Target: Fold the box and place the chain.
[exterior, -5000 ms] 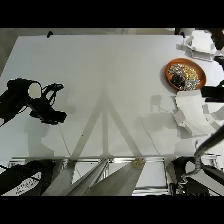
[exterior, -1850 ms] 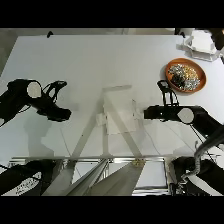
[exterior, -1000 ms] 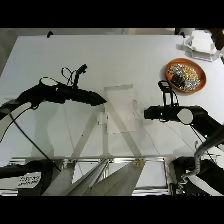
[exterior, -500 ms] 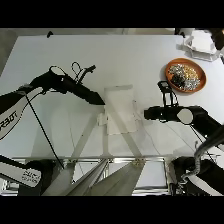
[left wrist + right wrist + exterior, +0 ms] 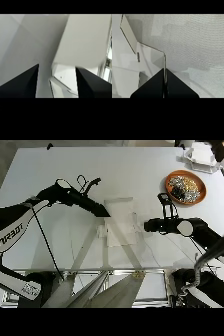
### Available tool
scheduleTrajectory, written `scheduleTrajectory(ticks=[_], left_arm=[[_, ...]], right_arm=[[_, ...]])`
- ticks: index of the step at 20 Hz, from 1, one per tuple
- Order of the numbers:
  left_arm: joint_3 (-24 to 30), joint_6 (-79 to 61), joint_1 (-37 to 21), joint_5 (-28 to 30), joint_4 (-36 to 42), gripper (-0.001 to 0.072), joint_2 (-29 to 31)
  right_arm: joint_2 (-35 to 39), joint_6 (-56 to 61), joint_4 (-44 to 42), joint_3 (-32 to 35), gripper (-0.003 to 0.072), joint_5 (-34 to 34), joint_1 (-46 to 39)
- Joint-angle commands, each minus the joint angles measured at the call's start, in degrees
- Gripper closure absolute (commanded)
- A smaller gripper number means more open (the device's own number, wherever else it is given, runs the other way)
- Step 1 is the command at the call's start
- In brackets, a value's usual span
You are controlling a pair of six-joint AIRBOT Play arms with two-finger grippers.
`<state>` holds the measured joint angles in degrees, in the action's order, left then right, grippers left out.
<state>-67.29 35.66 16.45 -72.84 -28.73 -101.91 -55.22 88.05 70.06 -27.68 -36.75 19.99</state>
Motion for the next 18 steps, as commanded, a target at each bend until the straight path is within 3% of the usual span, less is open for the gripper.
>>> scheduleTrajectory(ticks=[1, 3, 6, 10, 18], left_arm=[[-0.22, -0.24, 1.09, 2.25, 0.96, 0.022, -1.6], [-0.22, 0.39, 1.09, 2.67, 0.59, 0.0224, -2.75], [-0.22, 0.44, 1.09, 2.8, -2.08, 0.0314, -3.43], [-0.22, 2.1, 0.96, 2.75, -6.8, 0.0325, -3.39], [-0.22, -3.61, 1.46, -3.34, 3.15, 0.037, -3.39]], right_arm=[[0.04, 0.0, -0.02, 0.0, 0.0673, -0.15, 0.07], [0.04, 0.0, -0.02, 0.0, 0.0673, -0.15, 0.07], [0.04, 0.0, -0.02, 0.0, 0.0673, -0.13, 0.07], [0.04, 0.0, 0.0, 0.0, 0.0673, -0.09, 0.07], [0.04, 0.0, 0.0, 0.0, 0.0673, 0.02, 0.07]])
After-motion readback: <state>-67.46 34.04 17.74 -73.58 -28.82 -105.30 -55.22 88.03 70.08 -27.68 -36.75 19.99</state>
